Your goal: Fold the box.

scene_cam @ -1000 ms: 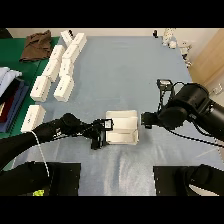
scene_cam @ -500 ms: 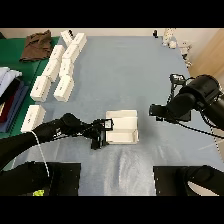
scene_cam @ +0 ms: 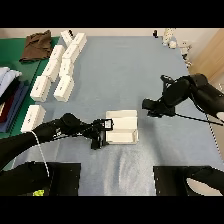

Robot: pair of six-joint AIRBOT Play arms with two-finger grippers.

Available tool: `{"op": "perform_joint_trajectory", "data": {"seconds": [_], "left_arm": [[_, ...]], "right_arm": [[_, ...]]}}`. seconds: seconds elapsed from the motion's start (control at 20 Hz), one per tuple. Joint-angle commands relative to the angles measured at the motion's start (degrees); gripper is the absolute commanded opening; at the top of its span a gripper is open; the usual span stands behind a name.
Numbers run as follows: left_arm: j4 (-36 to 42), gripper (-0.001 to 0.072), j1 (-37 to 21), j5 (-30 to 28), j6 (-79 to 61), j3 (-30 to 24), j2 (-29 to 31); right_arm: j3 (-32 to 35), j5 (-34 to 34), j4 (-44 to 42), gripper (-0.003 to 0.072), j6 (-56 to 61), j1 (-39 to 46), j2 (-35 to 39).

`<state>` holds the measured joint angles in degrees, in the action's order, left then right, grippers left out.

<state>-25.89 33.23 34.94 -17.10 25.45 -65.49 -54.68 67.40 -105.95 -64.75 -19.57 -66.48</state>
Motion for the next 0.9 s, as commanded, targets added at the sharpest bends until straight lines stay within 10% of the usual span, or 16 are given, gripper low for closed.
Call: {"op": "perform_joint_trajectory", "data": {"seconds": [0.0,0.4,0.85], "left_arm": [[0.0,0.0458,0.0,0.13,0.0,0.02,-0.04],[0.02,0.0458,0.0,0.09,0.0,0.02,-0.04],[0.04,0.0458,0.0,0.09,0.0,0.02,-0.04]], "right_arm": [[-0.02,-4.96,-24.33,0.0005,-19.58,8.17,-9.22],[-5.16,23.87,-40.54,0.0004,-50.69,13.35,-23.91],[-3.43,16.87,-30.23,0.0005,-65.46,5.79,-15.54]]}}
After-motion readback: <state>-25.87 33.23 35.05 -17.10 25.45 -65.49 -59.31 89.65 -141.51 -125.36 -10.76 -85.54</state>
